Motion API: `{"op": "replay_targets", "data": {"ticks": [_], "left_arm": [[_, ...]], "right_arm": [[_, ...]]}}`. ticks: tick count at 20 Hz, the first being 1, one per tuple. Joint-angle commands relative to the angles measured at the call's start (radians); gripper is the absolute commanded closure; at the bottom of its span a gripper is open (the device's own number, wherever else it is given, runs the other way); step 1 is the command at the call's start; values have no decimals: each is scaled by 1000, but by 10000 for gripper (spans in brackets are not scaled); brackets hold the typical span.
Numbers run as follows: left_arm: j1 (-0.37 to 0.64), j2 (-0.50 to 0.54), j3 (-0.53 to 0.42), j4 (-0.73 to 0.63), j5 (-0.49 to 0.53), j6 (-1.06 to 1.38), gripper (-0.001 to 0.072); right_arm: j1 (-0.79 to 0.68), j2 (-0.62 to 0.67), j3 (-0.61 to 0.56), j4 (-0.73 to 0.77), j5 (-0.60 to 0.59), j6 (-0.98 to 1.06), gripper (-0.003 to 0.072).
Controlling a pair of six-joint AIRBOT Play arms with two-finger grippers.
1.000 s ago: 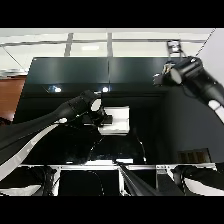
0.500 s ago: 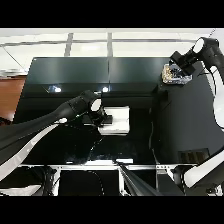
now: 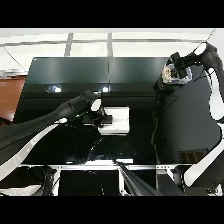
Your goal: Fold the box and place the chain.
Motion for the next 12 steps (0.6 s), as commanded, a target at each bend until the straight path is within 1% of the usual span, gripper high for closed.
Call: {"op": "replay_targets", "data": {"ticks": [1, 2, 3, 4, 5, 8, 10, 12], "left_arm": [[0, -1, 0, 0, 0, 0, 685], [0, -1, 0, 0, 0, 0, 685], [0, -1, 0, 0, 0, 0, 685], [0, -1, 0, 0, 1, 0, 685], [0, -1, 0, 0, 2, 0, 685], [0, -1, 0, 0, 1, 0, 686], [0, -1, 0, 0, 1, 0, 685], [0, -1, 0, 0, 1, 0, 685]], "right_arm": [[-2, -29, 3, 17, 11, -14, 203], [-2, -32, 3, 17, 21, -42, 275], [-2, -33, 3, 17, 37, -65, 286], [-5, -31, 3, 27, 59, -117, 511], [-9, -26, 3, 45, 76, -194, 677], [-18, 29, 30, 37, 126, -326, 670], [-19, 101, 55, 35, 147, -417, 670], [-18, 199, 59, 41, 145, -517, 670]]}}
